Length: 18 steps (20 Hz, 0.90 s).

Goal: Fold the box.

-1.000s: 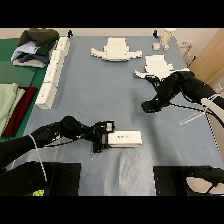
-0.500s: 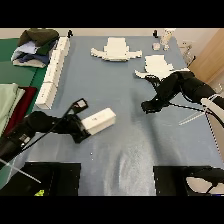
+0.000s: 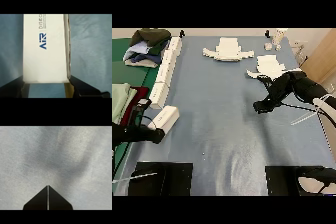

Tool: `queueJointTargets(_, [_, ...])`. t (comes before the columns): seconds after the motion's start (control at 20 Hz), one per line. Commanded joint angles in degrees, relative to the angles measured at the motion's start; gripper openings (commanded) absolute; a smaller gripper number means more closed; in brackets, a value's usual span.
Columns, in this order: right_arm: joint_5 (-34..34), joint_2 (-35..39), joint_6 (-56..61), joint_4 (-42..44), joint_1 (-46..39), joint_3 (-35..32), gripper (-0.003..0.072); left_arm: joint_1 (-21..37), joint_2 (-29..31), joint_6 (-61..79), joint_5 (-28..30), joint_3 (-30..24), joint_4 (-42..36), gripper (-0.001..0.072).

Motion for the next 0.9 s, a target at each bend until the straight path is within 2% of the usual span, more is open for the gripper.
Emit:
queueJointTargets(0.0, [0.0, 0.0, 0.0, 0.0, 0.0, 0.0, 0.0017, 12.5, 2.2, 1.6, -3.4, 0.0, 4.3, 0.0441])
queueJointTargets(0.1, [0.0, 0.0, 0.0, 0.0, 0.0, 0.0, 0.0017, 17.5, 1.9, 4.8, -1.6, 0.0, 1.3, 0.0440])
queueJointTargets(0.2, [0.0, 0.0, 0.0, 0.0, 0.0, 0.0, 0.0017, 19.4, 0.4, 6.8, 1.3, 0.0, -1.7, 0.0440])
queueJointTargets(0.6, [0.0, 0.0, 0.0, 0.0, 0.0, 0.0, 0.0017, 19.4, -14.5, 10.6, 11.3, 0.1, -5.2, 0.0441])
queueJointTargets(0.85, [0.0, 0.0, 0.0, 0.0, 0.0, 0.0, 0.0017, 19.4, -18.4, 17.2, 17.7, 0.1, -11.3, 0.0441])
